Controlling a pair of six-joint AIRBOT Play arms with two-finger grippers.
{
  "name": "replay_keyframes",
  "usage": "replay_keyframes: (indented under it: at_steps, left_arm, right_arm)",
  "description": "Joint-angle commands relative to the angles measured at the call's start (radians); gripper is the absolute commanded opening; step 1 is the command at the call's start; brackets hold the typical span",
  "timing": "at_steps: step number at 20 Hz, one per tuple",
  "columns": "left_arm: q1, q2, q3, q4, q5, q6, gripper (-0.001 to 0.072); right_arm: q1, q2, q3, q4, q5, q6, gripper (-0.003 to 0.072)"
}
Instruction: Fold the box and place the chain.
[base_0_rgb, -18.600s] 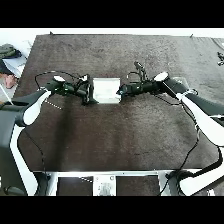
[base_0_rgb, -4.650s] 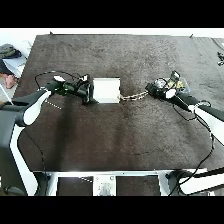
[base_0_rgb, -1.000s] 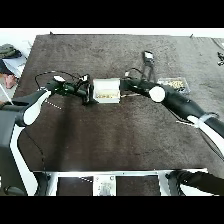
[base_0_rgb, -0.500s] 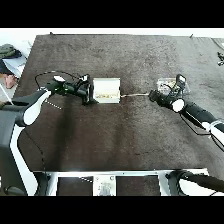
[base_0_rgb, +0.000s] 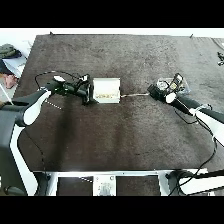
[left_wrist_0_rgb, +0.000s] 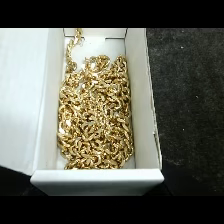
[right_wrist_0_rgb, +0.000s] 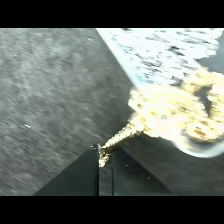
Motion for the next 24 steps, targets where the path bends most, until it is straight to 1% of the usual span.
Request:
replay_keyframes:
  at_steps: [1,2,4,6,8,11,14,21,24]
  left_arm:
    - [0.001,0.0,0.0,0.0,0.0,0.0,0.0406]
    - [0.001,0.001,0.0,0.0,0.0,0.0,0.0406]
    - [0.001,0.0,0.0,0.0,0.0,0.0,0.0406]
    - [0.001,0.0,0.0,0.0,0.0,0.0,0.0406]
    - [0.001,0.0,0.0,0.0,0.0,0.0,0.0406]
    - [0.001,0.0,0.0,0.0,0.0,0.0,0.0406]
    - [0.001,0.001,0.0,0.0,0.0,0.0,0.0406]
    - [0.001,0.0,0.0,-0.001,0.0,0.0,0.0406]
    - [0.001,0.0,0.0,-0.001,0.0,0.0,0.0406]
  right_arm:
    - [0.037,-0.016,0.034,0.01,0.009,-0.005,0.0017]
    - [0.052,0.002,0.034,0.01,0.024,-0.005,-0.0012]
    - [0.101,0.072,0.034,0.008,0.054,-0.014,-0.0012]
    - [0.172,0.178,0.034,0.002,0.054,-0.051,-0.0012]
    - [0.248,0.279,0.034,0.002,0.044,-0.103,-0.0012]
    - [0.342,0.381,0.034,0.002,-0.006,-0.107,-0.0012]
    - [0.411,0.413,0.035,0.002,-0.089,-0.106,-0.0012]
    - [0.493,0.411,0.099,0.002,-0.12,-0.107,-0.0013]
    - [0.532,0.408,0.107,-0.01,-0.155,-0.107,-0.0012]
